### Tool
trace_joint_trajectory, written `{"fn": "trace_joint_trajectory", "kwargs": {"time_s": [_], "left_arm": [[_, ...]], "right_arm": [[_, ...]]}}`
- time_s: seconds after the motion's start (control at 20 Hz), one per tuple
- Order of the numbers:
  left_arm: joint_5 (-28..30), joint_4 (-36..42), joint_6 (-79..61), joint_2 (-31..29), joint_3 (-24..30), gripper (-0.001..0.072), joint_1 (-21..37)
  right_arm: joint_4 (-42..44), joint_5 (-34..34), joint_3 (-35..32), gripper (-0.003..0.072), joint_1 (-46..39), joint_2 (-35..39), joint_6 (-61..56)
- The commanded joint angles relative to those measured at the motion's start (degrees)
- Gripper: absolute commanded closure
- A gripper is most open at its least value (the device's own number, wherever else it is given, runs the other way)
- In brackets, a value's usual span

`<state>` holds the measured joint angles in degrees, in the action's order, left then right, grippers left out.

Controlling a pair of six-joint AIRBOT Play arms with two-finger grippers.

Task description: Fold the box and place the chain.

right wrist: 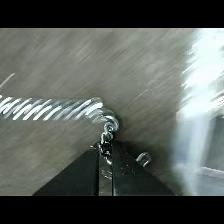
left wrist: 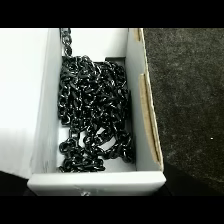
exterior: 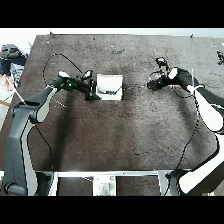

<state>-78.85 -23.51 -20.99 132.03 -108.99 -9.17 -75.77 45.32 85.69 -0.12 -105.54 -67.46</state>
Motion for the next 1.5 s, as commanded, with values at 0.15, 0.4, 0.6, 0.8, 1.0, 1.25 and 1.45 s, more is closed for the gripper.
{"fn": "trace_joint_trajectory", "kwargs": {"time_s": [0.15, 0.4, 0.6, 0.8, 1.0, 1.25, 1.45], "left_arm": [[0.0, 0.0, 0.1, 0.0, 0.0, 0.0255, 0.0], [0.0, 0.0, 0.1, 0.0, 0.0, 0.0255, 0.0], [0.0, 0.0, 0.1, 0.0, 0.0, 0.0255, 0.0], [0.0, 0.0, 0.1, 0.0, 0.0, 0.0255, 0.0], [0.0, 0.0, 0.1, 0.0, 0.0, 0.0255, 0.0], [0.0, 0.0, 0.1, 0.0, 0.0, 0.0255, 0.0], [0.0, 0.0, 0.1, 0.0, 0.0, 0.0255, 0.0]], "right_arm": [[9.2, 6.6, 0.2, 0.0677, 6.0, 16.1, 3.7], [9.6, 1.4, 0.2, 0.0677, 15.4, 30.2, 3.6], [9.6, -6.2, 0.2, 0.0678, 23.4, 33.7, 3.2], [8.5, -8.1, 0.1, 0.0678, 27.6, 32.3, 3.2], [8.5, -8.1, -1.8, 0.0677, 28.2, 28.7, 3.1], [8.1, -8.5, -5.2, 0.0677, 28.3, 20.7, 3.2], [3.5, -9.6, -5.7, 0.0028, 28.2, 15.7, 3.2]]}}
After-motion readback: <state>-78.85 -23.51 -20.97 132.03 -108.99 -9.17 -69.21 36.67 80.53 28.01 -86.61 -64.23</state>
